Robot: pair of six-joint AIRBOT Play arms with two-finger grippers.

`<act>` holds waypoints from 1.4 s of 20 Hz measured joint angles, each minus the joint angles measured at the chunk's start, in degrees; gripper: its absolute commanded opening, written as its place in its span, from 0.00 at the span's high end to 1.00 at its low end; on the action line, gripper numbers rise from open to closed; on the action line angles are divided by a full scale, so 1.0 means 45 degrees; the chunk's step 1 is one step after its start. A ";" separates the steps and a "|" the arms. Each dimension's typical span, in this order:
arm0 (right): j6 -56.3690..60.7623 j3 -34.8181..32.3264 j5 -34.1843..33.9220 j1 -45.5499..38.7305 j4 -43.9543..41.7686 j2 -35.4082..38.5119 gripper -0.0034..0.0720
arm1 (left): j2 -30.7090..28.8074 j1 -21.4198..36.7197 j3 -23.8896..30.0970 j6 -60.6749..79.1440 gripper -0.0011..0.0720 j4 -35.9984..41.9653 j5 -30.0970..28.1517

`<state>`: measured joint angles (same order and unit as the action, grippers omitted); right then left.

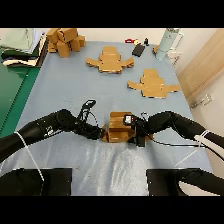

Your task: Fold the box.

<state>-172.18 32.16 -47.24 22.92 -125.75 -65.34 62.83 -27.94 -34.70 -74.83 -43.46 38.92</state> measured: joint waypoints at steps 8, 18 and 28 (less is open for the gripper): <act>0.0005 0.0000 0.0000 0.0000 0.0000 0.0000 0.29 | -0.0214 -0.0112 -0.0359 -0.0044 0.50 -0.0053 -0.0209; 0.0000 0.0000 0.0000 0.0000 0.0000 0.0000 0.29 | -0.0083 -0.0291 -0.0597 -0.0233 0.33 0.0525 -0.0097; 0.0000 0.0000 0.0000 0.0000 0.0000 0.0000 0.29 | 0.0568 -0.0568 -0.0622 -0.0296 0.33 0.1010 -0.0923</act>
